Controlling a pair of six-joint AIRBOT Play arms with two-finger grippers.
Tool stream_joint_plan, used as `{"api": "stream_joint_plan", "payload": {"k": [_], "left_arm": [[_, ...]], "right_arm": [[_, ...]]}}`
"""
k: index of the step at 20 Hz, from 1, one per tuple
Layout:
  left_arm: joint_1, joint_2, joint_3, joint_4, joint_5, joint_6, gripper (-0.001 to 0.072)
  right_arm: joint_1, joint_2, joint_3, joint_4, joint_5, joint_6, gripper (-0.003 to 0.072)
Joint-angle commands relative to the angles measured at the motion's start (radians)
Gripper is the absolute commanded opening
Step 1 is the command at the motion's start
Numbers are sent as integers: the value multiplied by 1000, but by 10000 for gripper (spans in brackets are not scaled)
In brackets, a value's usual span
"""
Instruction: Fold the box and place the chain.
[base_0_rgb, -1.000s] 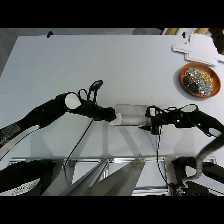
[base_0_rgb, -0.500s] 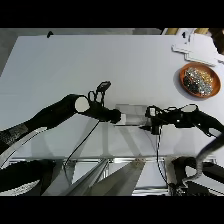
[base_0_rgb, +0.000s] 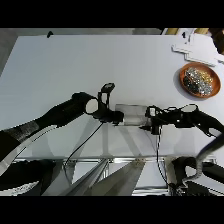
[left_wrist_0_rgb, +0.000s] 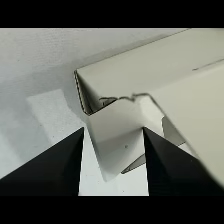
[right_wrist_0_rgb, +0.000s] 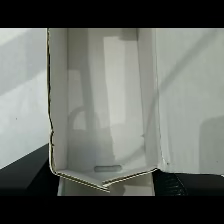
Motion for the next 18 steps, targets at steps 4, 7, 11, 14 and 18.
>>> {"api": "stream_joint_plan", "payload": {"k": [4, 7, 11, 14, 18], "left_arm": [[-38, -66, 96, 79, -70, -129, 411], [-59, -122, 151, 99, -115, -185, 384], [-84, -194, 253, 203, -226, -291, 340], [-93, -230, 293, 245, -268, -379, 333], [-95, -253, 293, 270, -275, -407, 329]], "right_arm": [[1, 1, 0, 0, 0, 0, 458], [1, 1, 0, 0, 0, 0, 458], [1, 1, 0, 0, 0, 0, 458], [1, 0, 0, 0, 0, 0, 458], [1, 1, 0, 0, 0, 0, 458]]}}
